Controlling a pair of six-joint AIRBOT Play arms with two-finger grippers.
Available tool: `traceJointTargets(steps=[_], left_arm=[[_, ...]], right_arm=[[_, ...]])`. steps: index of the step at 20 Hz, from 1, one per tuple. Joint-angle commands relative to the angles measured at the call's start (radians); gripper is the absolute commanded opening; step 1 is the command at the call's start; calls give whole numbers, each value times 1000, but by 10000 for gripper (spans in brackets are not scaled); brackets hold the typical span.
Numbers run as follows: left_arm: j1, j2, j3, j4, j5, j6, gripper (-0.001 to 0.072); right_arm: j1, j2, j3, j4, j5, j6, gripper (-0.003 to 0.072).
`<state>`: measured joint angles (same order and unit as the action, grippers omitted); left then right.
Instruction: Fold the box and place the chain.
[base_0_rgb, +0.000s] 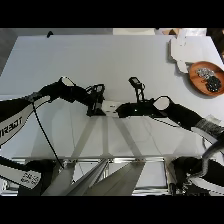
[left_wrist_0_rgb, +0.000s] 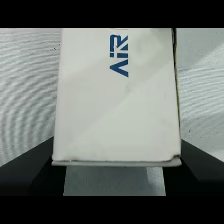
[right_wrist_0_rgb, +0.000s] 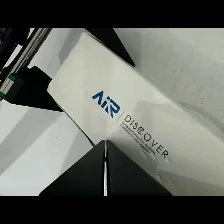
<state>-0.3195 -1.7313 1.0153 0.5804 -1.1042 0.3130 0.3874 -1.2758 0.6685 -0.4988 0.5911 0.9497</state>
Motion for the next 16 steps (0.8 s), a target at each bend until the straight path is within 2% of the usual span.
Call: traceJointTargets(steps=[1,5,8,12,14,16], left_arm=[[0,0,0,-4,1,-3,380],[0,0,0,-4,1,-3,380],[0,0,0,-4,1,-3,380],[0,0,0,-4,1,-3,380],[0,0,0,-4,1,-3,380],[0,0,0,-4,1,-3,380]], right_arm=[[2,14,-1,3,-34,0,12],[2,130,-1,-5,-156,-8,13],[0,254,-1,-113,-214,-7,13],[-93,463,-1,-288,-34,92,13],[-162,555,-1,-457,103,213,13],[-226,620,-1,-687,266,353,14]])
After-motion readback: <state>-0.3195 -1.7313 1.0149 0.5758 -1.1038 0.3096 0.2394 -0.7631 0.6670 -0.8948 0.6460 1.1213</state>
